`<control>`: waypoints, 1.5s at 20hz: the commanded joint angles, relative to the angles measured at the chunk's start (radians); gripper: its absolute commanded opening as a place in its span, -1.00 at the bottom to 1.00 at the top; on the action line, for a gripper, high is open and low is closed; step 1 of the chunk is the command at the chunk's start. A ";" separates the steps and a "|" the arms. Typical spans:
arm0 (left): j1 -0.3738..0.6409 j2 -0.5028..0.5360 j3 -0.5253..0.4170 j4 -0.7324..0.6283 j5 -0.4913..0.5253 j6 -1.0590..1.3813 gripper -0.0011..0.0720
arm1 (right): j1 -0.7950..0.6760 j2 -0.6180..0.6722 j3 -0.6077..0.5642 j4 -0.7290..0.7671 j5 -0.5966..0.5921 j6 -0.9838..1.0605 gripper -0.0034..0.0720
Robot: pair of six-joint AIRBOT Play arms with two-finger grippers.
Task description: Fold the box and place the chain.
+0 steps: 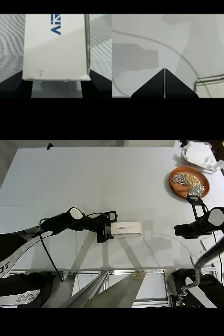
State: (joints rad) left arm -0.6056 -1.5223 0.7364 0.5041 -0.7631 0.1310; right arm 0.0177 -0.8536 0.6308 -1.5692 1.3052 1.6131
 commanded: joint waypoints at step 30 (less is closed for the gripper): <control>0.937 0.403 -0.001 0.676 0.070 -0.929 -0.97 | -0.001 0.000 -0.002 0.081 -0.072 -0.003 -0.86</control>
State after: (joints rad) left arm 0.1909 -1.1213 0.7353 1.0863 -0.6804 -0.6872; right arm 0.0170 -0.8536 0.6289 -1.4883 1.2400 1.6096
